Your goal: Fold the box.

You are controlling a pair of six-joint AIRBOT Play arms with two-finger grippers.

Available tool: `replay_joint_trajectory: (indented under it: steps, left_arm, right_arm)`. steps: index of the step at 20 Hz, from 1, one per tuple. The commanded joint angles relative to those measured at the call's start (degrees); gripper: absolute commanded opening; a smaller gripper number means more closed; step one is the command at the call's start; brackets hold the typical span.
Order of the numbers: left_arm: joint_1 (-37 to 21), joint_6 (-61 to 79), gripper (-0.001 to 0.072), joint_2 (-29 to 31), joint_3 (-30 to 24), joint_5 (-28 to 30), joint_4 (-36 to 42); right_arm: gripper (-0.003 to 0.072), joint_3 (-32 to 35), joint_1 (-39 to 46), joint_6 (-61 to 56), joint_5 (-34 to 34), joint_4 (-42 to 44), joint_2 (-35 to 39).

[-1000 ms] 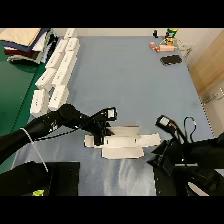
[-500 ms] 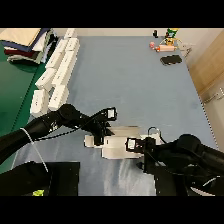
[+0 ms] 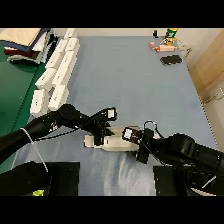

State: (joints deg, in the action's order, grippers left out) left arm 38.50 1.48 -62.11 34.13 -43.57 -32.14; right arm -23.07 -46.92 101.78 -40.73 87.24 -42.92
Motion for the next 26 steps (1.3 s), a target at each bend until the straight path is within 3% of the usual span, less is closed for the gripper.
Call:
replay_joint_trajectory:
  steps: [1,9,16,18,22,26]
  left_arm:
    - [0.00,0.02,0.0014,-0.04,-0.02,0.02,0.00]
    - [0.00,0.02,0.0014,-0.04,-0.02,0.02,0.00]
    - [0.00,0.02,0.0014,-0.04,-0.02,0.00,0.00]
    - [-0.02,0.02,0.0013,-0.04,-0.02,0.02,0.00]
    - [0.00,0.02,0.0014,-0.04,-0.02,0.00,0.00]
    - [0.00,0.02,0.0014,-0.04,-0.02,-0.02,0.00]
  right_arm:
    - [0.0641,-1.20,-0.11,-4.74,-1.70,-3.39,3.93]
    - [0.0646,-1.20,0.17,-17.97,-4.22,-10.29,5.44]
    - [0.0720,-1.20,1.05,-13.73,-3.41,-9.57,4.83]
    - [0.0720,-1.20,3.74,-4.79,-2.49,-5.46,4.68]
    - [0.0720,-1.27,15.87,29.88,-4.28,18.56,4.20]
    - [0.0720,-1.62,26.91,55.36,-9.11,35.23,0.07]
